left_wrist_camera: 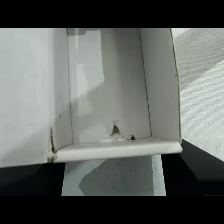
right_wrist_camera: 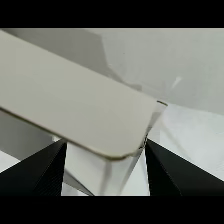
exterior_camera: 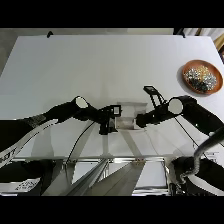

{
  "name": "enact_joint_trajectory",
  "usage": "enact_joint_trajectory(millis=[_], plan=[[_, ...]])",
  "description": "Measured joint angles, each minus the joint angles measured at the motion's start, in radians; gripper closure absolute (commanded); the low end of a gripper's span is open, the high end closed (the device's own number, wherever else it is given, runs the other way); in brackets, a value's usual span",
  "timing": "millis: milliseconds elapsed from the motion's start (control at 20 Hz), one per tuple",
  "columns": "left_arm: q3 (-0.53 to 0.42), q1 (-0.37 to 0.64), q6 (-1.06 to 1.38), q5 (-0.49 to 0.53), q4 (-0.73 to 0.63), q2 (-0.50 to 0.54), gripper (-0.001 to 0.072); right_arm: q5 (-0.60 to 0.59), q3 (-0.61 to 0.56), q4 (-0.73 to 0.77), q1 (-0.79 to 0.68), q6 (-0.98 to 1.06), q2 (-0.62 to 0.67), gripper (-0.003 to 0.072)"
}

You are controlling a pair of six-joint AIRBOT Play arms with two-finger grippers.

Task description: Fold the box and place the chain.

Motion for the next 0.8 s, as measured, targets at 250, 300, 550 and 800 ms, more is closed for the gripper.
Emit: enact_joint_trajectory(millis=[250, 300, 550, 800], plan=[[0.000, 0.000, 0.000, 0.000, 0.000, 0.000, 0.0376, 0.004, 0.013, -0.079, 0.048, 0.087, -0.012, 0.0192], [0.000, 0.000, 0.000, 0.000, 0.000, 0.000, 0.0376, 0.003, 0.014, -0.092, 0.063, 0.108, -0.020, 0.0191], [0.000, 0.000, 0.000, 0.000, 0.000, 0.000, 0.0376, 0.001, 0.034, -0.143, 0.145, 0.210, -0.095, 0.0281], [0.000, 0.000, 0.001, -0.001, 0.001, 0.000, 0.0376, 0.019, 0.060, -0.203, 0.181, 0.294, -0.139, 0.0542]])
